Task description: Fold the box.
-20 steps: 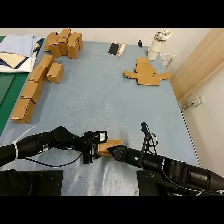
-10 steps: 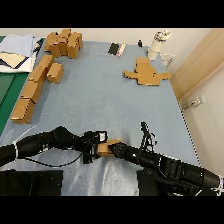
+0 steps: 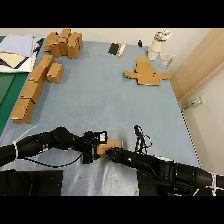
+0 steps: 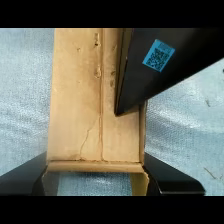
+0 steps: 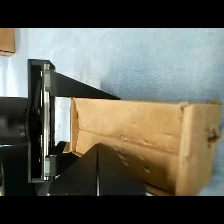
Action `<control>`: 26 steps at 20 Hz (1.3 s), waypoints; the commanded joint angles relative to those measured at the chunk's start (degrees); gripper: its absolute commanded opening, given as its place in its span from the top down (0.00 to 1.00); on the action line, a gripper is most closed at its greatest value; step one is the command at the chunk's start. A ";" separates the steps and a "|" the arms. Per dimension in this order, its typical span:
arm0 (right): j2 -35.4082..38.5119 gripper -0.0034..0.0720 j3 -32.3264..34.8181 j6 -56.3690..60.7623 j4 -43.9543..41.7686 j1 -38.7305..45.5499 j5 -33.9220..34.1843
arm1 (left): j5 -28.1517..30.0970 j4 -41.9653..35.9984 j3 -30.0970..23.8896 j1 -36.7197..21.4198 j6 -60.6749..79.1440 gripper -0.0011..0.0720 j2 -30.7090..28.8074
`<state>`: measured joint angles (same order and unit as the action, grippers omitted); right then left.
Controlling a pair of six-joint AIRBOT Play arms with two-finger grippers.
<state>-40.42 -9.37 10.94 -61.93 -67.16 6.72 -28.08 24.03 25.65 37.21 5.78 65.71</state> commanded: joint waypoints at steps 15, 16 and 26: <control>26.73 0.95 -8.24 -20.26 3.87 -0.31 57.37 | 0.02 -0.24 0.00 -0.07 -0.26 0.37 0.02; 26.45 0.95 -8.52 -20.65 3.45 -0.31 59.82 | 0.02 -0.24 0.00 -0.04 -0.26 0.37 0.02; 22.16 0.95 -8.55 -16.68 0.85 -0.31 59.10 | 0.26 -0.26 0.37 -0.04 -0.24 0.37 0.02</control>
<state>-17.69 -17.82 -7.55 -60.69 -67.48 64.99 -27.59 23.77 25.96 37.15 5.54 65.73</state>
